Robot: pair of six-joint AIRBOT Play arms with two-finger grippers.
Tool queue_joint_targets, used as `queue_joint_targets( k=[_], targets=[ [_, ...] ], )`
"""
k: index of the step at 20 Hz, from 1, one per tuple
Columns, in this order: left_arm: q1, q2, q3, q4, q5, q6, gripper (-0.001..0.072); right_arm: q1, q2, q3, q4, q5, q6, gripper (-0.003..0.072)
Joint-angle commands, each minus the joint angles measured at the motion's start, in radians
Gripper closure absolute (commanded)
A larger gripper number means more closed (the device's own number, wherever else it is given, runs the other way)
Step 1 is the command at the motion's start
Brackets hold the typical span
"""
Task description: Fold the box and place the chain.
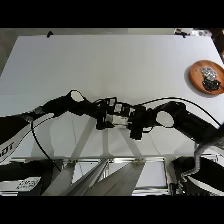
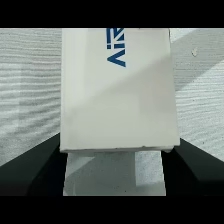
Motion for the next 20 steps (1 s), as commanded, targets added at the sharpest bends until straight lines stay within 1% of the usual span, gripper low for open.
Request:
queue_joint_targets(
  k=[1,2,3,4,7,10,12,15,20],
  targets=[
    [0.0,0.001,0.001,0.002,0.001,0.003,0.0218,0.0,0.066,0.0,-0.005,-0.017,0.018,0.0467],
    [0.0,0.001,0.001,0.002,0.001,0.003,0.0218,0.0,0.08,0.0,-0.008,-0.017,0.04,0.0468],
    [0.0,0.001,0.001,0.002,0.001,0.003,0.0218,0.0,0.085,-0.001,-0.007,-0.023,0.044,0.0507],
    [0.0,0.001,0.001,0.002,0.001,0.003,0.0218,0.0,0.083,-0.007,-0.006,-0.05,0.061,0.0677],
    [0.0,0.001,0.001,0.002,0.001,0.003,0.0218,0.015,0.082,-0.105,-0.003,-0.216,0.08,0.0676],
    [0.0,0.001,0.001,0.002,0.001,0.003,0.0218,0.062,0.08,-0.182,-0.024,-0.293,0.079,0.0676],
    [0.0,0.001,0.001,0.002,0.001,0.003,0.0218,0.068,0.073,-0.2,-0.026,-0.335,0.08,0.0676],
    [0.0,0.001,0.001,0.002,0.001,0.003,0.0218,0.071,0.049,-0.202,-0.027,-0.335,0.08,0.0676],
    [0.0,0.001,0.001,0.002,0.0,0.003,0.0218,0.134,0.039,-0.223,-0.054,-0.34,0.079,0.0676]
  ],
)
